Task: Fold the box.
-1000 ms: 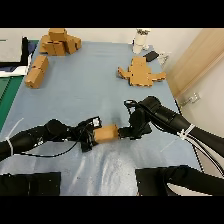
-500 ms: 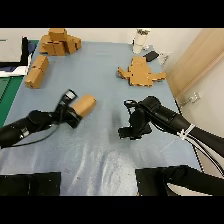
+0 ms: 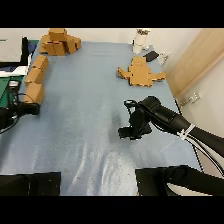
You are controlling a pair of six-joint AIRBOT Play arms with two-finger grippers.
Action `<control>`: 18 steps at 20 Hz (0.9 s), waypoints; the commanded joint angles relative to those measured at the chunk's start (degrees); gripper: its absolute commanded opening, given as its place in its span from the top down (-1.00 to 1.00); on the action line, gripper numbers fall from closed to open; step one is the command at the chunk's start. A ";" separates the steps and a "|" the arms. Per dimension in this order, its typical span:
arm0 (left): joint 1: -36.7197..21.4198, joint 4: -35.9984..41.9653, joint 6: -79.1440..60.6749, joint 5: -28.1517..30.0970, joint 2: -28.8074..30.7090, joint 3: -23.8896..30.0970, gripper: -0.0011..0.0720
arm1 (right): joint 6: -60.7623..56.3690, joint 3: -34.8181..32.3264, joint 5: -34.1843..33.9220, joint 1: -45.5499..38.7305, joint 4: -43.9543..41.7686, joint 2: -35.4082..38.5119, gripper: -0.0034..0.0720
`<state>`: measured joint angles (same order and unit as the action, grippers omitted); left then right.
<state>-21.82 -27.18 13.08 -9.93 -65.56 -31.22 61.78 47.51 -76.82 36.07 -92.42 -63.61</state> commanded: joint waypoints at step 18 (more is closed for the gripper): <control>-6.60 -0.31 -1.66 -8.09 -20.35 -18.73 -0.66 | 0.00 0.04 0.02 0.00 0.00 0.02 0.90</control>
<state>-28.49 -27.51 11.75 -17.63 -85.58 -49.58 61.78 47.51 -76.82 36.07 -92.42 -63.61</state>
